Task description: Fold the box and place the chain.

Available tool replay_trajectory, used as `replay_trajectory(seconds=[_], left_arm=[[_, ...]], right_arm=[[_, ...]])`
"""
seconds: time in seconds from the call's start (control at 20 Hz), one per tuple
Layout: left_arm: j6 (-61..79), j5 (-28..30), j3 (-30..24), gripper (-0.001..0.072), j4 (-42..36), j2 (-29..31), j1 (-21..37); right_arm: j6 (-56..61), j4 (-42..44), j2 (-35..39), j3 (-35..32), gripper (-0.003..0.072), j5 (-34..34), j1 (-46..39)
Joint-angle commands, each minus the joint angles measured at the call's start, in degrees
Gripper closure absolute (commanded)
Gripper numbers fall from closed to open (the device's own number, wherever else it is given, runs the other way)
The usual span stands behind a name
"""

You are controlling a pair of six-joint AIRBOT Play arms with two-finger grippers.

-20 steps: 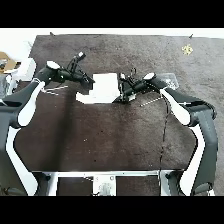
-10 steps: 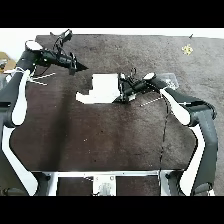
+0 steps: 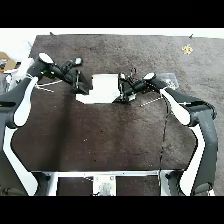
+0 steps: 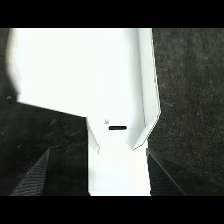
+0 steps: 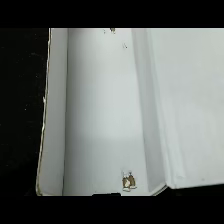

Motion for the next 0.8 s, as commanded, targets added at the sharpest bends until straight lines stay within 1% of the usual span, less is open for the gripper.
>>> replay_trajectory(seconds=[0.0, 0.1, 0.3, 0.45, 0.75], left_arm=[[2.8, 6.6, -4.4, 0.0042, 3.4, 0.0, -2.6], [2.8, 7.3, -5.2, 0.0042, 3.4, 0.0, -2.9], [2.8, 5.3, -5.2, 0.0043, 3.3, 0.0, -2.9], [2.6, 5.3, -5.2, 0.0043, 3.3, 0.0, -3.2], [-1.8, 5.7, -5.2, 0.0045, 3.6, 0.0, -4.1]], right_arm=[[0.0, 0.0, 0.0, 0.0, 0.0249, 0.0, 0.0], [0.0, 0.0, 0.0, 0.0, 0.0248, 0.0, 0.0], [0.0, 0.0, 0.0, 0.0, 0.0249, 0.0, 0.0], [0.0, 0.0, 0.0, 0.0, 0.0248, 0.0, 0.0], [0.0, 0.0, 0.0, 0.0, 0.0248, 0.0, 0.0]])
